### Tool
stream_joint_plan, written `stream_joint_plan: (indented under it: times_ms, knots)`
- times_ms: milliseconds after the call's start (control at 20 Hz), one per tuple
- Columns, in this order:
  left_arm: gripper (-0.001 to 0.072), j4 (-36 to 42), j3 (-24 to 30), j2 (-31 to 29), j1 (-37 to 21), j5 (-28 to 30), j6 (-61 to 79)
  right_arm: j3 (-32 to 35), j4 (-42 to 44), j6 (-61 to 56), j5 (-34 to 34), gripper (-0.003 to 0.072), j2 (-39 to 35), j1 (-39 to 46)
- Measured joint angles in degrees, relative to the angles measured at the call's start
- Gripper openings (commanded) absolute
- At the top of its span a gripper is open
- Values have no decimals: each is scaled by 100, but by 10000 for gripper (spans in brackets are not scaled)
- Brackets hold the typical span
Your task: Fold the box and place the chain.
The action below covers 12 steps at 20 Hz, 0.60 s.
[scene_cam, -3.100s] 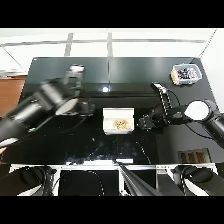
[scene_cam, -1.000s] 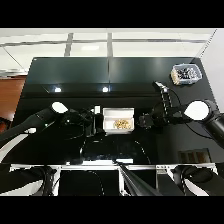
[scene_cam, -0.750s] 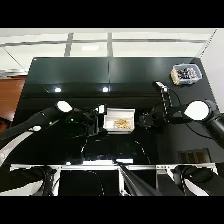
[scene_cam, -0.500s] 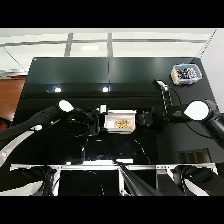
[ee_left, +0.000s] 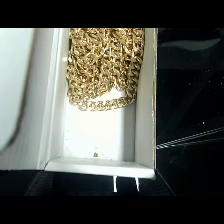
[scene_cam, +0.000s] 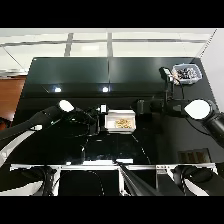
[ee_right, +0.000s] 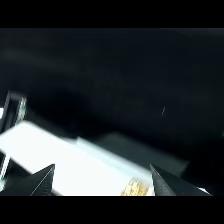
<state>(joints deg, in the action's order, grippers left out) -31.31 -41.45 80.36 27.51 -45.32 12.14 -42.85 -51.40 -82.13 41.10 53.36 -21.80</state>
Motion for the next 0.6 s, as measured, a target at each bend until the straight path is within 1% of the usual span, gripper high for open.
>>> stream_joint_plan:
  times_ms: [150,300,450,600]
  knots:
    - [466,-13,0,0,0,4,-2,-4,9,640,-527,690,210,0]
    - [466,-15,0,0,0,15,-2,-4,11,1316,-619,691,577,-2]
    - [466,-15,0,0,0,13,-2,-13,11,1987,-278,690,813,-52]
    - [466,-15,0,0,0,13,-2,-118,22,3049,286,690,870,-116]
